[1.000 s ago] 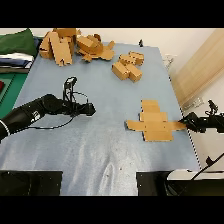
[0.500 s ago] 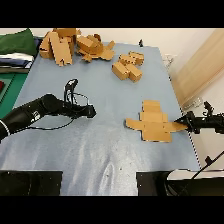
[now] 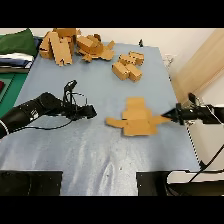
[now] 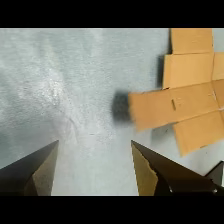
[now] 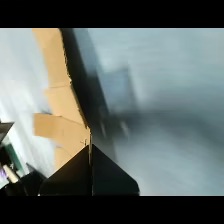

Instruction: Fold the box.

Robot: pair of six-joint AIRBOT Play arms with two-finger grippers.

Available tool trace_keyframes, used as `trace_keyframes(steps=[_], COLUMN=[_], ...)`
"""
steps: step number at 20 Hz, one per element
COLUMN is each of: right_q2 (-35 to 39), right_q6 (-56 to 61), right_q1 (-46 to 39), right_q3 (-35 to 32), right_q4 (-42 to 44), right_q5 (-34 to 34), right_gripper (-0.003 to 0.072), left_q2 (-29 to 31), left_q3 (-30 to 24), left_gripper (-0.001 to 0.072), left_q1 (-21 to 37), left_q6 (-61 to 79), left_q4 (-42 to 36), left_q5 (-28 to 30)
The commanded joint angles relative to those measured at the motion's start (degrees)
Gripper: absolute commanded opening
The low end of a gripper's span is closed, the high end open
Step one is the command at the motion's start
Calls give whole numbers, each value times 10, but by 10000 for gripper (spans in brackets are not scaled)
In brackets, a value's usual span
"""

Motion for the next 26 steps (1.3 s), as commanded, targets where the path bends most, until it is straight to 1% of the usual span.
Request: trace_keyframes(steps=[1, 3, 5, 7, 9, 10, 13, 15, 17, 19, 21, 24, 26], right_q2=[21, 32, 34, 35, 46, 55, 90, 118, 138, 156, 172, 191, 198], right_q6=[-37, -43, -59, -71, -75, -77, -74, -33, -6, -5, -5, -4, -4], right_q1=[150, 252, 357, 429, 471, 482, 494, 494, 494, 494, 494, 495, 495], right_q3=[-5, -5, -7, -7, -10, -13, -24, -37, -45, -58, -71, -85, -87], right_q4=[77, 77, 81, 82, 80, 79, 39, -17, -61, -59, -43, -33, -30], right_q5=[-61, -153, -240, -297, -337, -343, -344, -358, -350, -331, -312, -300, -299], right_gripper=[1, 1, 1, 0, 0, 0, 0, 0, 0, 0, 0, -1, 0], left_q2=[0, 0, 0, 0, -2, -7, -42, -64, -78, -86, -99, -136, -163], left_q3=[0, 0, 0, 0, 0, 1, 0, 1, 1, 1, 2, 14, 22], left_gripper=[700, 700, 701, 700, 700, 700, 701, 701, 701, 700, 700, 700, 701], left_q1=[51, 87, 113, 125, 131, 136, 157, 181, 205, 215, 214, 214, 214], left_q6=[3, 9, 42, 71, 84, 90, 102, 110, 117, 154, 207, 278, 300], left_q4=[-10, -20, -55, -89, -93, -94, -90, -87, -87, -94, -130, -203, -223], left_q5=[-75, -102, -121, -122, -116, -116, -118, -117, -105, -93, -95, -127, -156])
